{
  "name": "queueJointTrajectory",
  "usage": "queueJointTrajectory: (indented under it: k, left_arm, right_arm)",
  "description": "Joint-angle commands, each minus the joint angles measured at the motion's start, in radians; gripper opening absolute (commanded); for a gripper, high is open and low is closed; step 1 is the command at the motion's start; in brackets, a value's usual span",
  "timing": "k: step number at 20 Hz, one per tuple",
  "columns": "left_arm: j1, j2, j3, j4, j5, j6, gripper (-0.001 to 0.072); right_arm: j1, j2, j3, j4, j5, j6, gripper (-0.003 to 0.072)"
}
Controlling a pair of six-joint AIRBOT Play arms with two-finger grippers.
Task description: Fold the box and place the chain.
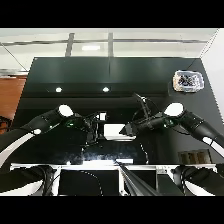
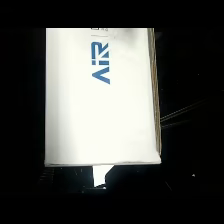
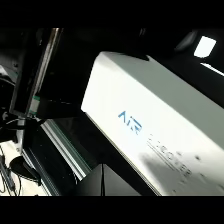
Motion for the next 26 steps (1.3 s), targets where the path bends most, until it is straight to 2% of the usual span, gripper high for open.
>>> queueJointTrajectory:
  k: [1, 5, 13, 15, 18, 23, 26]
  left_arm:
    - [0.000, 0.000, 0.000, 0.001, 0.000, 0.002, 0.0390]
    - [0.000, 0.000, 0.000, 0.001, 0.000, 0.002, 0.0390]
    - [0.000, 0.000, 0.000, 0.001, 0.000, 0.002, 0.0390]
    - [0.000, 0.000, 0.000, 0.001, 0.000, 0.002, 0.0390]
    - [0.000, 0.000, 0.000, 0.001, 0.000, 0.002, 0.0390]
    - [0.000, 0.000, 0.000, 0.001, 0.000, 0.002, 0.0390]
    - [0.000, 0.000, 0.000, 0.001, 0.000, 0.002, 0.0390]
  right_arm:
    - [0.056, -0.018, 0.001, 0.008, -0.083, 0.006, 0.0011]
    - [0.056, -0.059, 0.001, 0.002, -0.169, 0.006, 0.0011]
    - [0.056, -0.076, 0.000, -0.066, -0.164, 0.062, 0.0011]
    - [0.052, -0.074, 0.011, -0.061, -0.125, 0.061, 0.0011]
    - [-0.006, -0.038, 0.067, -0.082, 0.014, 0.047, 0.0010]
    - [-0.266, 0.162, 0.124, -0.375, 0.031, 0.183, 0.0010]
    - [-0.364, 0.300, 0.125, -0.639, -0.082, 0.185, 0.0010]
